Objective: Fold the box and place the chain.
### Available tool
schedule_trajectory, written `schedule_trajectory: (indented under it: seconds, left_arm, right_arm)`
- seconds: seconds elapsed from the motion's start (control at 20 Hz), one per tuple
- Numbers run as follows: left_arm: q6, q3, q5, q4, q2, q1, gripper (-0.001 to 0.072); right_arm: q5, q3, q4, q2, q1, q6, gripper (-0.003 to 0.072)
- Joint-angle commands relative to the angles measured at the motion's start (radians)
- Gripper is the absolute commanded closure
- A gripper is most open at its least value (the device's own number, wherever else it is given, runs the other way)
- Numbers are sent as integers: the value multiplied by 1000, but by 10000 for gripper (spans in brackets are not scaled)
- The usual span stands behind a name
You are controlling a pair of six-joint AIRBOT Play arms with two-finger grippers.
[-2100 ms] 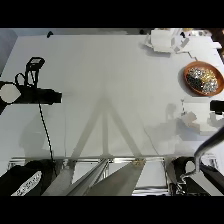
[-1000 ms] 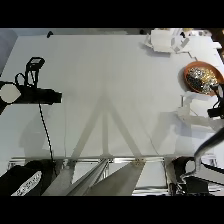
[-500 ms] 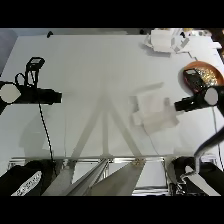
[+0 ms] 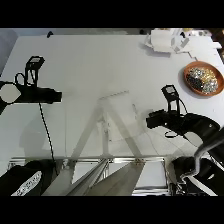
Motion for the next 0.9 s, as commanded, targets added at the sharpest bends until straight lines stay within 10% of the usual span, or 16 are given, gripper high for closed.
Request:
schedule_trajectory:
  seconds: [0.0,0.2,0.45,0.85]
  left_arm:
    - [-7,-1,4,-22,-2,0,700]
    - [174,-2,17,-156,-14,0,328]
    - [907,-2,-115,-922,-181,-1,233]
    - [1203,-2,-158,-984,-462,-120,122]
  right_arm:
    - [-39,-18,-8,9,50,51,673]
    - [-38,-18,-6,9,50,51,673]
    - [-38,-18,3,9,50,51,673]
    - [-38,-18,4,9,50,51,672]
